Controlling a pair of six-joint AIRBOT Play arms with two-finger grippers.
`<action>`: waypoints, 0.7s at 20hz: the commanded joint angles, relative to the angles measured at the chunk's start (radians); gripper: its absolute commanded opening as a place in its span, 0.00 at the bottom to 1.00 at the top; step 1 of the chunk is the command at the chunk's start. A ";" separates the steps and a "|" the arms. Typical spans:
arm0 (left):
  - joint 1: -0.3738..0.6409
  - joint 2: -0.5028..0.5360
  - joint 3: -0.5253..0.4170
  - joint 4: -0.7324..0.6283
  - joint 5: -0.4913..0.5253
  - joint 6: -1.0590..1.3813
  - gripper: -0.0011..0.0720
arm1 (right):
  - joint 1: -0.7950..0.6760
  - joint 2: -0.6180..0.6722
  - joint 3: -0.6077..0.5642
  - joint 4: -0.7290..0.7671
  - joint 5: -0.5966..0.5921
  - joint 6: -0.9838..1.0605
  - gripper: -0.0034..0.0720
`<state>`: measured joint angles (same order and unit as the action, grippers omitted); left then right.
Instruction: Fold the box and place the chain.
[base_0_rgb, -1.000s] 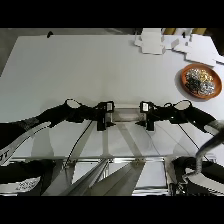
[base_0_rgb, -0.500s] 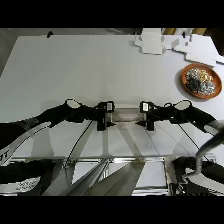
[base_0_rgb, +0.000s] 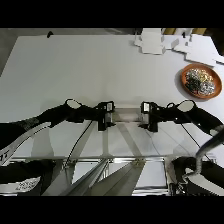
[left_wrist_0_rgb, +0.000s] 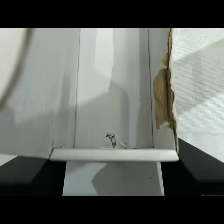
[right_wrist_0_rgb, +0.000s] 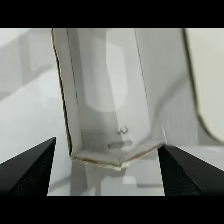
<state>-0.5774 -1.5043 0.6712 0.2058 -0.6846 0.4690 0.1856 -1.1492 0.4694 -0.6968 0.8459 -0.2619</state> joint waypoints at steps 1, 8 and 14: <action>0.000 0.000 0.000 0.000 0.000 0.002 0.25 | 0.000 0.085 0.000 -0.189 0.027 0.195 0.96; 0.000 0.000 0.000 0.000 0.000 0.002 0.25 | 0.000 0.282 0.000 -0.365 0.172 0.412 0.75; 0.000 0.000 0.000 0.000 -0.001 0.002 0.25 | 0.000 0.346 0.000 0.175 0.225 0.357 0.07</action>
<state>-0.5766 -1.5043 0.6716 0.2062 -0.6853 0.4702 0.1860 -0.8219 0.4690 -0.7792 1.0630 0.1230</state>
